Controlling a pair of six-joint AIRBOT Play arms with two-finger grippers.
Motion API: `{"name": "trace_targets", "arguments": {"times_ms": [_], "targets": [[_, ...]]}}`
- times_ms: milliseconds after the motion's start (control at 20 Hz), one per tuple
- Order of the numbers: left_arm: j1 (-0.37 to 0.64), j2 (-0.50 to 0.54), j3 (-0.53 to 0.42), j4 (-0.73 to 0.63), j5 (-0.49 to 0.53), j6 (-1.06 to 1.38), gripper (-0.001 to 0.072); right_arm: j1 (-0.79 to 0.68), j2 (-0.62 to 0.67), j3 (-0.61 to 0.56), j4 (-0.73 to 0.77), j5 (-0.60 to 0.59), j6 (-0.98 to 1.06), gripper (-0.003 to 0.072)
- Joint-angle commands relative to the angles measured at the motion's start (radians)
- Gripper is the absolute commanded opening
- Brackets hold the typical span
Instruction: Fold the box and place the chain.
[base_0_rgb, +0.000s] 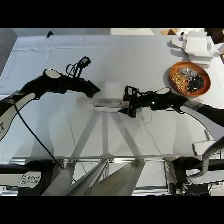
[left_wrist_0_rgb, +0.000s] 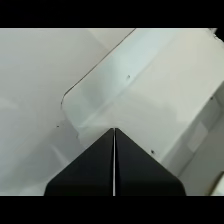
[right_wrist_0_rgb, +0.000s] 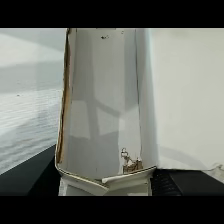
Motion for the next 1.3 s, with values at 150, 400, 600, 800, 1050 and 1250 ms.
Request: {"name": "trace_targets", "arguments": {"times_ms": [150, 400, 600, 800, 1050, 1250], "targets": [[0.085, 0.151, 0.0, 0.12, -0.201, 0.003, 0.0011, 0.0, 0.0, 0.001, 0.001, 0.001, 0.0, 0.0498], [0.085, 0.18, -0.003, 0.356, -0.212, 0.004, 0.0416, 0.0, 0.0, 0.001, 0.001, 0.001, 0.0, 0.0498], [0.082, 0.151, -0.005, 0.334, -0.201, 0.141, 0.0489, 0.0, 0.0, 0.001, 0.001, 0.001, 0.0, 0.0498], [0.098, 0.093, -0.046, 0.23, -0.23, 0.458, 0.0491, 0.0, 0.0, 0.001, 0.001, 0.001, 0.0, 0.0498], [0.096, 0.047, -0.091, 0.195, -0.229, 0.667, 0.0496, 0.0, 0.0, 0.001, 0.001, 0.001, 0.0, 0.0498], [0.095, -0.003, -0.098, 0.197, -0.229, 0.729, 0.0496, 0.0, 0.0, 0.001, 0.001, 0.001, 0.0, 0.0498]]}}
